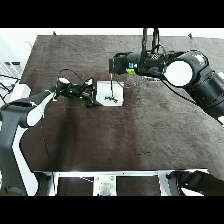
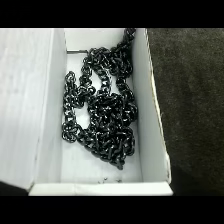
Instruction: Fold the box and place the chain.
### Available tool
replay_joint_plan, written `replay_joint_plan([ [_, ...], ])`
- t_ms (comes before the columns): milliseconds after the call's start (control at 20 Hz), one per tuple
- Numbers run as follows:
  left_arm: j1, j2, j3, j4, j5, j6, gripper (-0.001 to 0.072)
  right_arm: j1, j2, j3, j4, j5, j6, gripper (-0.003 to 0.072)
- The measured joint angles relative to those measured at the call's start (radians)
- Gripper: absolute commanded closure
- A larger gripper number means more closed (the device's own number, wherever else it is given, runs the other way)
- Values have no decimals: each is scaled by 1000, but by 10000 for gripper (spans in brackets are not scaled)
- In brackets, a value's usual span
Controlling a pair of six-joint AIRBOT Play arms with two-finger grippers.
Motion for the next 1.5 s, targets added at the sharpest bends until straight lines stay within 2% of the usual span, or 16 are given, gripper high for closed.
replay_joint_plan([
  [650, 0, 0, 0, 0, -1, 0, 409, -40, -43, 10, -3, -94, 3, 672],
  [1150, 0, 0, 0, 0, 0, 0, 409, -34, -59, -78, 45, -45, 5, 671],
  [1300, 0, 0, 0, 0, 0, 0, 409, -33, -104, -110, 70, -66, 5, 671],
  [1500, 0, 0, 0, 0, 0, 0, 409, -30, -229, -141, 96, -102, 5, 672],
])
